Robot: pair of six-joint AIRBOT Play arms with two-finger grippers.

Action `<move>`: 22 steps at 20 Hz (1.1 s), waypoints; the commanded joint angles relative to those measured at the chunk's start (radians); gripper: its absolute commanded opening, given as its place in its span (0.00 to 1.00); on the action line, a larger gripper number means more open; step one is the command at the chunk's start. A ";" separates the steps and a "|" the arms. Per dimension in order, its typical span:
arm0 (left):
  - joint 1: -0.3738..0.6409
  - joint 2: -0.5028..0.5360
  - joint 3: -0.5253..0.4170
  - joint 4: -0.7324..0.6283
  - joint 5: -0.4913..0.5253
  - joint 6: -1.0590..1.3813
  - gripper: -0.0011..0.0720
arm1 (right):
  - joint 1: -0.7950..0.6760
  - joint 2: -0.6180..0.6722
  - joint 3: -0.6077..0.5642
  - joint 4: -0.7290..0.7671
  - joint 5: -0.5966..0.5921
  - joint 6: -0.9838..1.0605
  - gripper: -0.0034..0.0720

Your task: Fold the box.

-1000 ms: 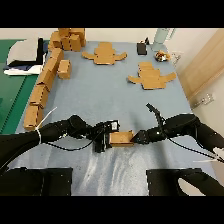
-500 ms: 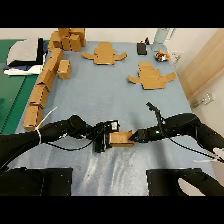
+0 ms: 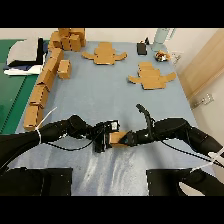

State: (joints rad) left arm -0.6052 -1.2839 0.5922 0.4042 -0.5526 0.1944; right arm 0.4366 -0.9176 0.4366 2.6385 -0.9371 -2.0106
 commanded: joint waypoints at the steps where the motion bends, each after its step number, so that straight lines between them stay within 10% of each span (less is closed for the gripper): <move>1: 0.000 0.000 0.001 0.000 0.000 0.000 0.60 | 0.057 -0.012 0.000 0.000 0.092 0.026 0.05; 22: 0.000 0.000 0.001 0.000 0.000 0.000 0.60 | 0.064 -0.017 0.001 -0.063 0.110 0.088 0.05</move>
State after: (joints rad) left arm -0.6052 -1.2839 0.5922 0.4038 -0.5526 0.1944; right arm 0.5011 -0.9451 0.4366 2.5736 -0.8276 -1.9251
